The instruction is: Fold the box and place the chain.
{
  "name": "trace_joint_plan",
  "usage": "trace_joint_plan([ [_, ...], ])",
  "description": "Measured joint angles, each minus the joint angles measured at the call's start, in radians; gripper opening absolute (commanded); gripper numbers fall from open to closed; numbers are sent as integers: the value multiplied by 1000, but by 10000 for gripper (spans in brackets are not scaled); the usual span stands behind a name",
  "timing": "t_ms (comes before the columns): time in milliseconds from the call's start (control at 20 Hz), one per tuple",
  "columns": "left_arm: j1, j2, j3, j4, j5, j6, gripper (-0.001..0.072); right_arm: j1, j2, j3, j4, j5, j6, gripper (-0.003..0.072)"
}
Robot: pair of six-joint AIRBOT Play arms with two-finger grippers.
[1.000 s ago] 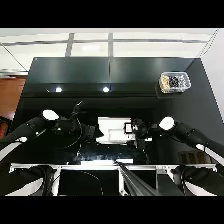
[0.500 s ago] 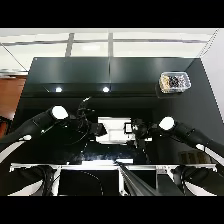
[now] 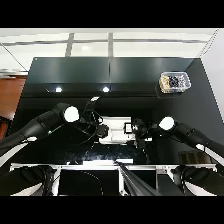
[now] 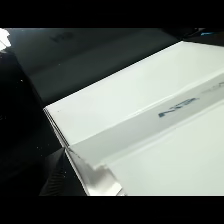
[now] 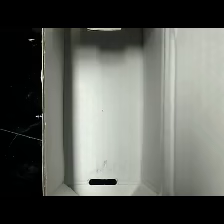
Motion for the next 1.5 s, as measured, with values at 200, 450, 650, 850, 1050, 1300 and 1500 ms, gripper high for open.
trace_joint_plan([
  [200, -37, 0, 17, 64, 2, -116, 484, 0, 0, 0, 0, 0, 0, 480],
  [450, -104, -3, 23, 230, 2, -360, 484, 0, 0, 0, 0, 0, 0, 479],
  [650, -165, -18, 27, 363, -13, -551, 324, 0, 0, 0, 0, 0, 0, 480],
  [850, -185, -45, 58, 411, -23, -626, 290, 0, 0, 0, 0, 0, 0, 480],
  [1050, -204, -91, 108, 429, -74, -655, 290, 0, 0, 0, 0, 0, 0, 480],
  [1300, -227, -139, 131, 437, -101, -697, 290, 0, 0, 0, 0, 0, 0, 480],
  [1500, -232, -153, 135, 437, -117, -708, 156, 0, 0, 0, 0, 0, 0, 480],
])
